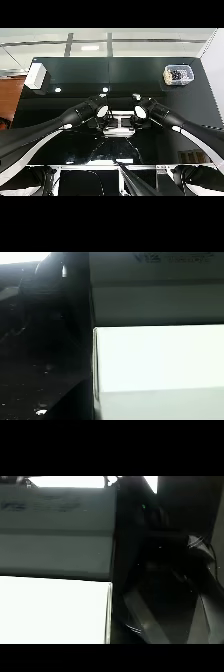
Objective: Fold the box and place the chain.
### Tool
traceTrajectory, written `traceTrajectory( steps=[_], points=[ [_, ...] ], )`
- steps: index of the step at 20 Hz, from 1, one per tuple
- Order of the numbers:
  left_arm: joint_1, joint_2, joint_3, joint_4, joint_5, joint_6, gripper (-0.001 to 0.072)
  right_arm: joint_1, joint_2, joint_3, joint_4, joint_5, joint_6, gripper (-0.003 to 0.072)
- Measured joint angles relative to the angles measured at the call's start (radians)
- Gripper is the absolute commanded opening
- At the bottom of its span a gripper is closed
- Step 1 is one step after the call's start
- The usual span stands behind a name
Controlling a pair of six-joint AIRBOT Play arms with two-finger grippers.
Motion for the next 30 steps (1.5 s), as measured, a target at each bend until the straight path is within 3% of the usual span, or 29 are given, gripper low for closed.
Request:
traceTrajectory(
  steps=[2,3,4,9,13,17,19,21,23,26,28,30],
  points=[
    [0.0,0.0,0.0,0.0,0.0,0.0,0.0027,0.001,0.0,0.001,0.001,0.001,-0.002,0.004],
    [0.0,0.0,0.0,0.0,-0.001,0.0,0.0027,0.001,0.002,0.002,0.002,0.003,-0.003,0.023],
    [0.0,0.0,0.0,0.0,-0.001,0.0,0.0027,0.001,0.005,0.003,0.006,0.001,-0.004,0.0317],
    [0.0,0.0,0.0,0.0,0.0,0.0,0.0027,0.001,0.064,0.004,0.009,0.014,-0.063,0.031],
    [0.0,0.0,0.0,0.0,-0.001,0.0,0.0027,-0.002,0.229,0.004,-0.037,0.06,-0.158,0.031],
    [0.0,0.0,0.0,0.0,-0.001,0.0,0.0027,-0.04,0.382,-0.003,-0.365,0.124,-0.2,0.031],
    [0.0,0.0,0.0,0.0,0.0,0.0,0.0027,-0.111,0.416,-0.025,-0.555,0.096,-0.207,0.0314],
    [0.0,0.0,0.0,0.0,0.0,0.0,0.0027,-0.225,0.428,-0.063,-0.647,-0.012,-0.209,0.072],
    [0.0,0.0,0.0,0.0,0.0,0.0,0.0027,-0.367,0.407,-0.105,-0.649,-0.155,-0.193,0.072],
    [0.0,0.0,0.0,0.0,0.0,0.0,0.0027,-0.561,0.307,-0.101,-0.508,-0.307,-0.173,0.0719],
    [0.0,0.0,0.0,0.0,0.0,0.0,0.0027,-0.662,0.2,-0.016,-0.409,-0.357,-0.176,0.0718],
    [0.0,0.0,0.0,0.0,0.0,-0.001,0.0027,-0.732,0.066,0.136,-0.337,-0.333,-0.181,0.0718]
  ],
)
